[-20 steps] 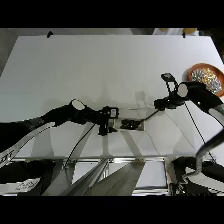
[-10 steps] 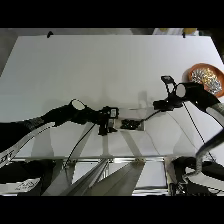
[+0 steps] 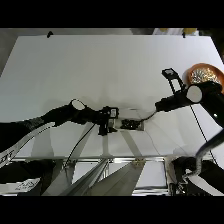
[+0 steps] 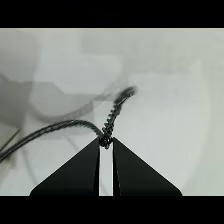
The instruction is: Fold the box and place the chain.
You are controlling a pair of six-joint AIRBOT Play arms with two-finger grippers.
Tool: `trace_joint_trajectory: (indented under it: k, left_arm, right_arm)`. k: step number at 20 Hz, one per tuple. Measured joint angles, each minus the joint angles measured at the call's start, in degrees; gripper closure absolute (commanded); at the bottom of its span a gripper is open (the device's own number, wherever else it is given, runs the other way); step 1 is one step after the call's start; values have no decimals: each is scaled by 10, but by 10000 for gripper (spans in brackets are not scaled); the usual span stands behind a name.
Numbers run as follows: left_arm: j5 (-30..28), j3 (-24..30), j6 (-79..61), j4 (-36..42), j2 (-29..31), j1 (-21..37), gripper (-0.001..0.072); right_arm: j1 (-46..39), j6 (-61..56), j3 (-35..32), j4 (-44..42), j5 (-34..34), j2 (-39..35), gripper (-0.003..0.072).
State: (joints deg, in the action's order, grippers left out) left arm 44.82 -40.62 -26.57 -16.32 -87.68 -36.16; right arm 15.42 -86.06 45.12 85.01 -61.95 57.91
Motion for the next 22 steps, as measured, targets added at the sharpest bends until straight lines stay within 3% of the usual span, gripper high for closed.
trace_joint_trajectory:
  k: [4, 9, 13, 18, 21, 22]
  left_arm:
    - [0, 0, 0, 0, 0, 0, 500]
    - [0, 0, 0, 0, 0, 0, 500]
    - [0, 0, 0, 0, 0, 0, 500]
    - [0, 0, 0, 0, 0, 0, 500]
    - [0, 0, 0, 0, 0, 0, 500]
    - [0, 0, 0, 0, 0, 0, 500]
  right_arm:
    - [50, 35, 0, -82, -30, -75, 668]
    - [75, 94, 0, -233, -50, -105, 667]
    - [86, 119, 0, -304, -10, -110, 667]
    - [125, 128, 0, -327, 54, -77, 665]
    - [142, 130, 0, -319, 68, -42, 503]
    - [145, 130, 0, -318, 70, -33, 482]
